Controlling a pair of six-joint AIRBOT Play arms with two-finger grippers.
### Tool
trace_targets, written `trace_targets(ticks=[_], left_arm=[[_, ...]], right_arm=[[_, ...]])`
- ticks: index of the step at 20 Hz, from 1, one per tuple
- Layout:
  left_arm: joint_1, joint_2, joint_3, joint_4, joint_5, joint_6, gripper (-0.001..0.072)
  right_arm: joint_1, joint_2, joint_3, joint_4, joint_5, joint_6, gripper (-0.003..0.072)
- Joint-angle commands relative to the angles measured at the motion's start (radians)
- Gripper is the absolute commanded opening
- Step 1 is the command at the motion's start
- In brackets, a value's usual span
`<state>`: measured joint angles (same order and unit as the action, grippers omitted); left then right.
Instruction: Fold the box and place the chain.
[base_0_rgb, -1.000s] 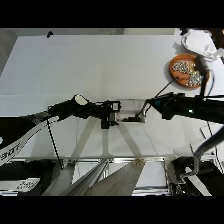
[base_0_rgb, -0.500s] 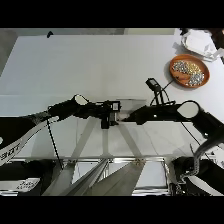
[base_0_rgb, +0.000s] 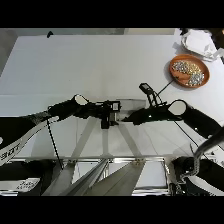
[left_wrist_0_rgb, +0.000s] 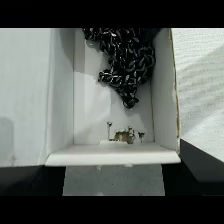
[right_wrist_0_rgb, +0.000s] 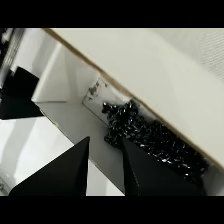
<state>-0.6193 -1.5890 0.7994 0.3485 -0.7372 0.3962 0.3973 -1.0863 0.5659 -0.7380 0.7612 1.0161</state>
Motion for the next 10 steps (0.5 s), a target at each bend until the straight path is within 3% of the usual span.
trace_targets(ticks=[1,3,5,7,10], left_arm=[[0.001,0.001,0.000,0.000,0.000,0.000,0.0314],[0.001,0.001,0.000,0.000,0.000,0.000,0.0314],[0.001,0.001,0.000,0.000,0.000,0.000,0.0314],[0.001,0.001,0.000,0.000,0.000,0.000,0.0314],[0.001,0.001,0.000,0.000,0.000,0.000,0.0314]], right_arm=[[-0.097,0.102,0.062,-0.034,0.114,0.000,0.0240],[-0.195,0.192,0.123,-0.109,0.172,0.053,0.0243],[-0.283,0.242,0.184,-0.279,0.196,0.166,0.0267],[-0.336,0.230,0.249,-0.488,0.189,0.297,0.0343],[-0.362,0.136,0.350,-0.608,0.191,0.322,0.0343]])
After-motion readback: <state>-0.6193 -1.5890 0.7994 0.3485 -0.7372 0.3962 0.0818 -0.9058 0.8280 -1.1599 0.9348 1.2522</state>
